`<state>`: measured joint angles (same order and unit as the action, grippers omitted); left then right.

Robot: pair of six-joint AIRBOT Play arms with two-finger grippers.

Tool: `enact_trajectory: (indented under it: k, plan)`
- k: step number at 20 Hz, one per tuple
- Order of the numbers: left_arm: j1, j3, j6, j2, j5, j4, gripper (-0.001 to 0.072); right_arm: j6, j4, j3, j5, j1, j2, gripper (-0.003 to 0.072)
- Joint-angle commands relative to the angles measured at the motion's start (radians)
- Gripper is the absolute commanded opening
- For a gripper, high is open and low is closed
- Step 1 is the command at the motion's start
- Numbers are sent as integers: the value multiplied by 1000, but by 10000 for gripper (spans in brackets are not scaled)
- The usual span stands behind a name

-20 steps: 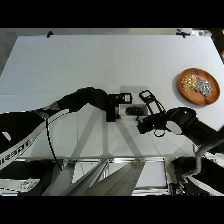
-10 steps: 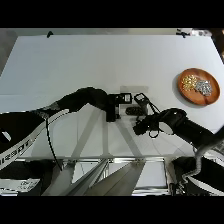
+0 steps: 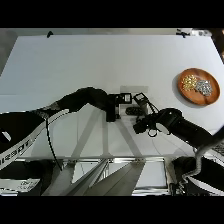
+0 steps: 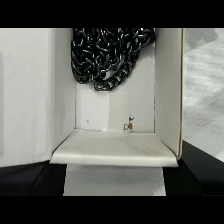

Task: Fold the box and place the chain.

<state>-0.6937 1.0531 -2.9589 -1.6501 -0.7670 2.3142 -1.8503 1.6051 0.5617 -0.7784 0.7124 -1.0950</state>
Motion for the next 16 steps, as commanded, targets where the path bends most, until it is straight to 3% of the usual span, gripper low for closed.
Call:
enact_trajectory:
  k: [1,16]
  plan:
    - [0,0,0,1,0,0,396,-4,6,0,16,1,-5,314]
    - [0,0,0,1,0,0,396,-12,-11,-46,90,1,-22,266]
